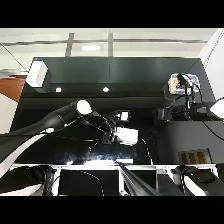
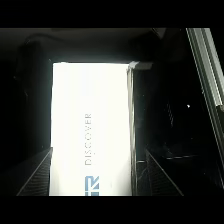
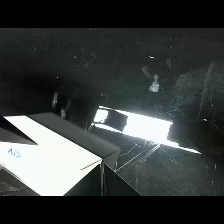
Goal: Fold the box and place the chain.
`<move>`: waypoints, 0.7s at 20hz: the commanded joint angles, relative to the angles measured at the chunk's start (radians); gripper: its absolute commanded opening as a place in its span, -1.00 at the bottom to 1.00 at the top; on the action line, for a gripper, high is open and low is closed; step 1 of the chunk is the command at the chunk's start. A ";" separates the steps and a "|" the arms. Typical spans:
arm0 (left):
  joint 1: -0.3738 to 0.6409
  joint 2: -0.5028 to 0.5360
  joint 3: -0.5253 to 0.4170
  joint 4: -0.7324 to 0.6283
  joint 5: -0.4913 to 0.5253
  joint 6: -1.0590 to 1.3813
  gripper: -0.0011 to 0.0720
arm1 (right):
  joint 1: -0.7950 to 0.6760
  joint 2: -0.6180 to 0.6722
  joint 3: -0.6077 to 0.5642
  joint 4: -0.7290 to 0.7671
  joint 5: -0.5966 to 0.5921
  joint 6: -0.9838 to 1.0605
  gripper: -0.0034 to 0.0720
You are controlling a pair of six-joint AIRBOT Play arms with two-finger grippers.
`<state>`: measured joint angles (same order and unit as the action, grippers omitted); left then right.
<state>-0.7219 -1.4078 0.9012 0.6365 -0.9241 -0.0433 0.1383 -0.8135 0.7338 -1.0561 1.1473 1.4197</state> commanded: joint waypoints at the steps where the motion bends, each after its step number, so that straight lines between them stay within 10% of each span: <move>1: -0.002 -0.014 0.001 0.002 0.003 0.000 0.97 | -0.001 0.001 0.000 0.000 0.000 0.000 -0.83; 14: 0.000 0.017 0.003 0.010 0.003 -0.001 0.97 | -0.001 0.001 0.000 0.000 0.000 -0.003 -0.83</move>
<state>-0.7231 -1.4010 0.9031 0.6518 -0.9211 -0.0452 0.1379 -0.8135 0.7341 -1.0565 1.1473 1.4178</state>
